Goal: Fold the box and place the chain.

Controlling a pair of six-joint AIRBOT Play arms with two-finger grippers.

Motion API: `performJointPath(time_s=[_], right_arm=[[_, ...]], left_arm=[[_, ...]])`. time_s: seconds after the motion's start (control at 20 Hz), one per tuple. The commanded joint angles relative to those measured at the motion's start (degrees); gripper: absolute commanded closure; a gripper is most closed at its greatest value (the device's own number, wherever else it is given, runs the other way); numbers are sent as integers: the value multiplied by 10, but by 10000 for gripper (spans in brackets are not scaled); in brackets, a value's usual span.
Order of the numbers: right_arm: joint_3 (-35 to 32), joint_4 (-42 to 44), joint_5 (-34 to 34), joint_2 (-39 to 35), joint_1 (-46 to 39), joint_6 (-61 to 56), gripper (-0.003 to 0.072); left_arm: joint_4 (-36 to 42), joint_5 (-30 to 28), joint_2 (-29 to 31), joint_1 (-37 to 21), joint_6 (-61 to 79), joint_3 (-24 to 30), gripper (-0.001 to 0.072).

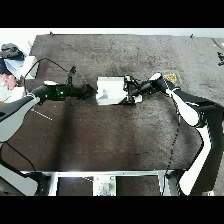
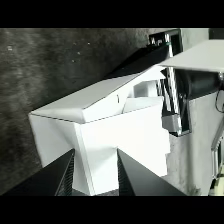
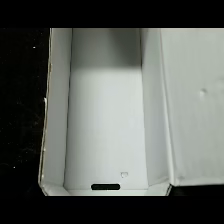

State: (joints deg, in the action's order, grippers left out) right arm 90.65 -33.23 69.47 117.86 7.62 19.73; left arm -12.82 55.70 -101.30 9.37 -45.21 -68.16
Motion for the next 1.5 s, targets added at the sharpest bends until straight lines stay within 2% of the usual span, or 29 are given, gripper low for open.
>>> performJointPath(time_s=[0.0,0.2,0.75,1.1,1.3,1.45], right_arm=[[1,0,0,0,0,0,351],[1,0,0,0,0,0,351],[0,0,0,0,0,0,351],[1,0,0,0,0,0,351],[1,0,0,0,0,0,351],[1,0,0,0,0,0,351]], left_arm=[[-47,-8,0,16,-45,-25,421],[-149,-23,0,45,-155,-62,421],[-371,-13,0,94,-389,-136,421],[-440,-8,-1,118,-450,-160,411],[-530,40,-27,140,-524,-209,403],[-551,75,-52,145,-553,-255,403]])
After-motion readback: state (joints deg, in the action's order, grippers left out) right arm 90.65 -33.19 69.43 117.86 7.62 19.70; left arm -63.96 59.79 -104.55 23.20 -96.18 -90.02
